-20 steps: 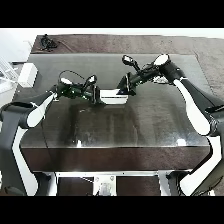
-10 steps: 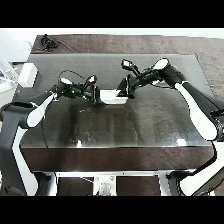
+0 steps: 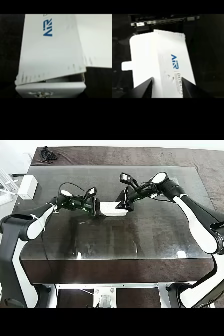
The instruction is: Fold the box and place the chain.
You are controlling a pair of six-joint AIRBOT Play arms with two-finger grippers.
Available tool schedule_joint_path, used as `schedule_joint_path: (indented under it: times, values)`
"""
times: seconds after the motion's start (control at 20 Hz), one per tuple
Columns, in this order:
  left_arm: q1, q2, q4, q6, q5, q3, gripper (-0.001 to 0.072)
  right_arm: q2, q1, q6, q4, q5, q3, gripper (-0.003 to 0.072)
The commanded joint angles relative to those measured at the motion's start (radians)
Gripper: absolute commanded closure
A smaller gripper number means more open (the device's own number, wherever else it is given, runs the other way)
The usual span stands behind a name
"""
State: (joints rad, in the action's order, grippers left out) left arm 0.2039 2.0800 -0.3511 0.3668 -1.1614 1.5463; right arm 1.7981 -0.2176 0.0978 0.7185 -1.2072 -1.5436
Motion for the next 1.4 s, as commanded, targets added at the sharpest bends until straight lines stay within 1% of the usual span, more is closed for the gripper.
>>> schedule_joint_path:
  times: [0.0, 0.05, 0.15, 0.25, 0.55, 0.7, 0.85, 1.05, 1.35]
  values:
    - [-0.001, 0.000, 0.000, 0.000, 0.000, 0.001, 0.0232, -0.016, -0.001, -0.003, -0.002, -0.011, 0.046, 0.0293]
    - [-0.001, 0.000, 0.000, 0.000, 0.000, 0.001, 0.0232, -0.024, -0.002, -0.010, -0.004, 0.012, 0.067, 0.0314]
    - [-0.001, 0.000, 0.000, 0.000, 0.000, 0.001, 0.0233, -0.035, -0.006, -0.032, -0.012, 0.093, 0.097, 0.0314]
    - [-0.001, 0.000, 0.000, 0.000, 0.000, 0.001, 0.0232, -0.035, -0.008, -0.043, -0.045, 0.141, 0.106, 0.0312]
    - [-0.001, 0.000, 0.000, 0.000, 0.000, 0.001, 0.0232, -0.040, -0.014, -0.163, -0.142, 0.145, 0.128, 0.0316]
    - [-0.001, 0.000, 0.000, 0.000, 0.000, 0.001, 0.0232, -0.084, -0.016, -0.191, -0.143, 0.146, 0.189, 0.0326]
    - [-0.001, 0.000, 0.000, 0.000, 0.000, 0.001, 0.0232, -0.120, -0.016, -0.215, -0.143, 0.195, 0.246, 0.0322]
    - [-0.001, 0.000, 0.000, 0.000, 0.000, 0.001, 0.0232, -0.111, -0.018, -0.242, -0.144, 0.267, 0.254, 0.0320]
    - [-0.001, 0.000, 0.000, 0.000, 0.000, 0.001, 0.0232, -0.109, -0.019, -0.267, -0.143, 0.268, 0.254, 0.0320]
